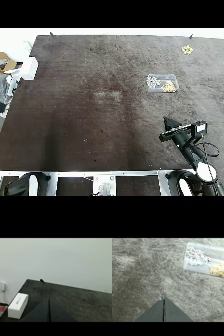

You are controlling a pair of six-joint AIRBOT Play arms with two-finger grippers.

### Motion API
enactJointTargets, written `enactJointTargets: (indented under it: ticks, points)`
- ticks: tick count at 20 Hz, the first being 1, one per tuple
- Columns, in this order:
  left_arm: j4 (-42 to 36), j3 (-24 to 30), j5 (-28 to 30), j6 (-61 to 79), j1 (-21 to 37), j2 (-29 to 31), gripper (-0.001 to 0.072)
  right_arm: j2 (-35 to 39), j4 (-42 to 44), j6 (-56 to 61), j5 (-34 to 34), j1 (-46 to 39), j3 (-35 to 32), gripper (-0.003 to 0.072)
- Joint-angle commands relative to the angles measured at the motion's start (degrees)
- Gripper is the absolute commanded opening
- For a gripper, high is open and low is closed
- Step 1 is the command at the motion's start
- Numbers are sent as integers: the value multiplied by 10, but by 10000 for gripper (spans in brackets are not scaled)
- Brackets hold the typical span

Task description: Fold the box and place the chain.

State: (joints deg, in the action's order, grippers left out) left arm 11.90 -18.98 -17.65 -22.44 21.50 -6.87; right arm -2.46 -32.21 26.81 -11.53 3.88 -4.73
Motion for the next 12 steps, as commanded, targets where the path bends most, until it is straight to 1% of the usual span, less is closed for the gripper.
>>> enactJointTargets:
  ticks: [1, 3, 5, 9, 12]
  points:
    - [16, 46, 31, -9, -59, 30, 4, 0, 0, 0, 0, 0, 0, 3]
    - [61, 54, 56, -9, -111, 30, 4, 0, 0, 0, 0, 0, 0, 3]
    - [89, 56, 68, -10, -142, 30, 6, 0, 0, 0, 0, 0, 0, 4]
    - [91, 60, 91, -10, -147, 30, 8, 0, 0, 0, 0, 0, 0, 4]
    - [91, 80, 103, -11, -147, 30, 9, 0, 0, 0, 0, 0, 0, 4]
